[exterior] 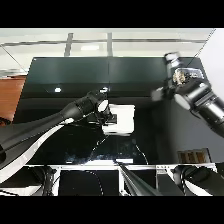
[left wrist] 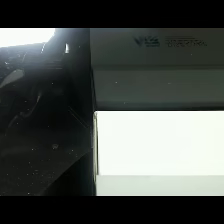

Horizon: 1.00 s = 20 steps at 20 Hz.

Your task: Fold the box and place the chain.

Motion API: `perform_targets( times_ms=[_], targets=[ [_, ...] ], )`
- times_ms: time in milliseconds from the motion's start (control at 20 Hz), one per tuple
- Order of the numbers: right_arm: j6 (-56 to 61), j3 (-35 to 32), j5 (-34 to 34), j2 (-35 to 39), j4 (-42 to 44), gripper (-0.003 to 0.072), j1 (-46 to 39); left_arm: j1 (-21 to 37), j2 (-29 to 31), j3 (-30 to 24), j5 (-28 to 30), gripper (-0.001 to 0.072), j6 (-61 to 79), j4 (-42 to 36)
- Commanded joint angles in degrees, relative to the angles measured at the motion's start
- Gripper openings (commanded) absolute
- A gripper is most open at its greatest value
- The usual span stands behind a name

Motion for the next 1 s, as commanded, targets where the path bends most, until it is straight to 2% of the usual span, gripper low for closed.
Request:
perform_targets(
  times_ms=[0, 50, 100, 200, 350, 450, 650, 700, 800, 950],
  targets=[
    [-0.02, -1.44, -14.01, -0.20, -12.22, 0.0535, -11.28, 0.04, 0.02, 0.07, 0.00, 0.0025, 0.00, -0.02],
    [0.02, -1.44, -18.25, -2.32, -9.64, 0.0694, -15.89, 0.04, 0.02, 0.07, 0.02, 0.0024, 0.00, 0.00],
    [0.44, -1.42, -21.70, -4.87, -5.95, 0.0694, -20.15, 0.04, 0.02, 0.07, 0.02, 0.0025, 0.00, 0.02],
    [0.57, -1.05, -27.52, -11.17, 6.69, 0.0691, -28.68, 0.07, 0.02, 0.07, 0.07, 0.0025, 0.00, 0.04],
    [-0.52, 6.99, -27.32, -22.10, 25.94, 0.0689, -37.35, 0.04, 0.02, 0.07, -0.15, 0.0025, 0.00, 0.02],
    [-2.01, 17.70, -22.05, -29.90, 31.89, 0.0689, -39.80, 0.04, 0.02, 0.07, -0.13, 0.0025, 0.00, 0.02],
    [-2.01, 41.35, -0.81, -45.31, 32.79, 0.0684, -40.83, 0.04, 0.02, 0.07, 0.24, 0.0024, 0.00, 0.00],
    [-1.97, 45.27, 2.91, -48.09, 32.83, 0.0564, -40.83, 0.04, 0.02, 0.07, 0.24, 0.0025, 0.00, 0.00],
    [-0.48, 48.19, 5.18, -50.93, 32.83, 0.0542, -40.94, 0.04, 0.02, 0.07, 0.24, 0.0024, 0.00, 0.00],
    [2.21, 48.28, 3.26, -52.43, 32.81, 0.0542, -41.07, 0.04, 0.02, 0.07, -0.35, 0.0024, 0.00, 0.00]
  ],
)
